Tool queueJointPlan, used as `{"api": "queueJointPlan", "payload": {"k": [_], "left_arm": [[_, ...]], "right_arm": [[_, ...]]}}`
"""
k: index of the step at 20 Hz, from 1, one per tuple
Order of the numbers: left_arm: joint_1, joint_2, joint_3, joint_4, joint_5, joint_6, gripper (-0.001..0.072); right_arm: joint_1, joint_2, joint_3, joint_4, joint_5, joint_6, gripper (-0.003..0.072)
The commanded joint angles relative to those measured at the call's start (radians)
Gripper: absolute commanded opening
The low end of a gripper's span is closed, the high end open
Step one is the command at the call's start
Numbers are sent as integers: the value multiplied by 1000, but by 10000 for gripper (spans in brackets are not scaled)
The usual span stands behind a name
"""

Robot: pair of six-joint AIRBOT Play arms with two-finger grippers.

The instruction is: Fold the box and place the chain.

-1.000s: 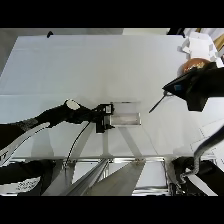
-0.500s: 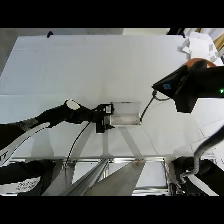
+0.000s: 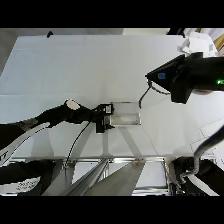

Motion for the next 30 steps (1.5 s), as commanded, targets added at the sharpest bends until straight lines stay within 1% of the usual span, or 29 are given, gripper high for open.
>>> {"api": "queueJointPlan", "payload": {"k": [1,4,6,9,12,16,21,22,24,27,30], "left_arm": [[0,1,0,0,0,0,319],[0,1,0,0,0,0,319],[0,1,0,0,0,0,319],[0,1,0,0,0,0,319],[0,1,0,0,0,0,319],[0,1,0,0,0,0,319],[0,1,0,0,0,0,319],[0,1,0,0,0,1,319],[0,1,0,0,0,0,319],[0,1,0,0,0,0,319],[0,1,0,0,0,1,319]], "right_arm": [[1,-24,0,31,4,0,16],[1,-51,-6,31,55,-2,16],[1,-52,-24,30,56,-12,16],[1,-51,-25,40,35,-12,16],[1,-51,-25,92,-11,-12,16],[1,-43,-25,148,-12,-19,16],[1,-19,-25,146,2,-19,16],[1,-19,-25,135,19,-19,16],[1,-21,-29,60,66,-18,16],[1,-21,-92,-8,64,-15,16],[1,-24,-229,-7,2,-21,16]]}}
